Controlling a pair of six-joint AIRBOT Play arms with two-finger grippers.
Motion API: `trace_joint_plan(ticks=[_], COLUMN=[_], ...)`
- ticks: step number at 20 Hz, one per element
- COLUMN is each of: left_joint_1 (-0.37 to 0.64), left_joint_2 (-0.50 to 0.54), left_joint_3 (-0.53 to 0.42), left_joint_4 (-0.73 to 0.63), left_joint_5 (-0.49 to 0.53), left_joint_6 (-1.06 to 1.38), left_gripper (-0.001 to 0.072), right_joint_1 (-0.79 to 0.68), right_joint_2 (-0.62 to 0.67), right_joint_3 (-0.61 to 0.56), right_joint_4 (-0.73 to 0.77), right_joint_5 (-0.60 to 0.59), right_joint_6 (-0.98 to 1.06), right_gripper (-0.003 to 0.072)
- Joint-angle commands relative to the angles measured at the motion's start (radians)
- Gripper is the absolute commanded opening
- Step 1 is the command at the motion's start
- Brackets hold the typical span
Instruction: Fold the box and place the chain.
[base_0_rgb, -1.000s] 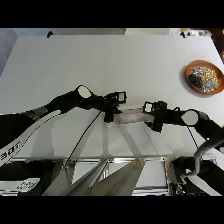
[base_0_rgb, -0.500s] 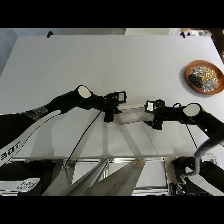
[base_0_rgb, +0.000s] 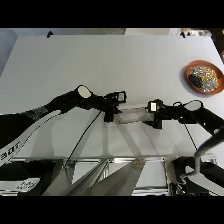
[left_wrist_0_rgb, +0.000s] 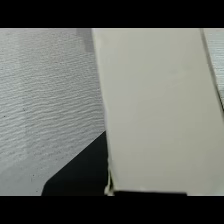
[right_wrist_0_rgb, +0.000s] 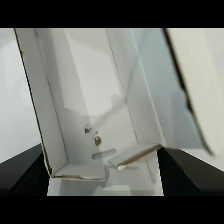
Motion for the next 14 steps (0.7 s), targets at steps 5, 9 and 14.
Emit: trace_joint_plan(ticks=[5,9,14], left_joint_1=[0.000,0.000,0.000], left_joint_2=[0.000,0.000,0.000], left_joint_3=[0.000,0.000,0.000], left_joint_4=[0.000,0.000,0.000], left_joint_5=[0.000,0.000,0.000], left_joint_6=[0.000,0.000,0.000], left_gripper=[0.0013,0.0013,0.0013], right_joint_1=[0.005,0.005,0.005], right_joint_2=[-0.026,-0.028,-0.064], right_joint_3=[0.005,0.005,0.005], right_joint_4=[-0.015,-0.056,-0.047], right_joint_5=[0.073,0.072,0.058], right_joint_6=[-0.004,0.030,0.000], right_gripper=[0.0688,0.0669,0.0649])
